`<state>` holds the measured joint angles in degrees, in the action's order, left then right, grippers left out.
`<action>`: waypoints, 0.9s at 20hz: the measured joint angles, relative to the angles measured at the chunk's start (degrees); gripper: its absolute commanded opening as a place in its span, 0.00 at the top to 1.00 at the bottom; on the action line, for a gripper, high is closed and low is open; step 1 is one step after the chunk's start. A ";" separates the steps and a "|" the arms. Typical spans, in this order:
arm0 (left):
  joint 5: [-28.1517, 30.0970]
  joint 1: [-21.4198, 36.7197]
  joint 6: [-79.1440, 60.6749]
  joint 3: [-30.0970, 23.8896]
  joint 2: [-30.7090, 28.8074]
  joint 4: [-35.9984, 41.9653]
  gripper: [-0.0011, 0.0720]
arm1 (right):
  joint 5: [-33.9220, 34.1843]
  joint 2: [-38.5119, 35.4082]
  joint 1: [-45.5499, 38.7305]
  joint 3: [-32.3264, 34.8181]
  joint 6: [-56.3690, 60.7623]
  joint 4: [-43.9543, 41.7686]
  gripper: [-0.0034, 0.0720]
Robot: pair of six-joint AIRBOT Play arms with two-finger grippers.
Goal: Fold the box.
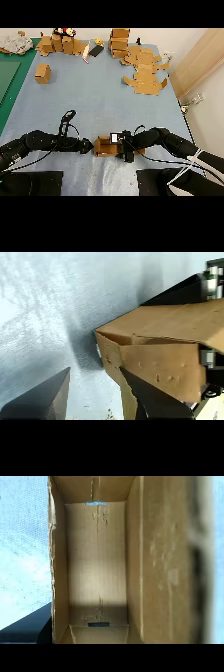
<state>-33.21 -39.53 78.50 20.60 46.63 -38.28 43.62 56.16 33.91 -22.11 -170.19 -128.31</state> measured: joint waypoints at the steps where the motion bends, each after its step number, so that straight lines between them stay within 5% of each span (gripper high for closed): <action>1: 0.09 -0.17 0.28 0.28 -0.37 -0.31 0.34 | 0.00 0.00 0.00 0.00 0.00 0.00 0.27; 6: 0.09 -0.48 0.85 0.94 -1.07 -0.74 0.34 | 0.00 0.00 0.00 0.00 0.00 0.00 0.27; 8: 0.20 -0.50 1.03 1.27 -1.18 -0.48 0.23 | 0.00 0.00 0.00 0.00 0.00 0.00 0.27; 11: 0.76 -1.60 1.55 2.03 -0.68 -0.33 0.23 | -0.02 0.00 0.00 0.00 0.00 0.00 0.27; 18: 3.17 -5.33 4.22 4.33 5.86 -0.90 0.23 | 0.00 0.00 0.00 0.00 0.00 0.00 0.27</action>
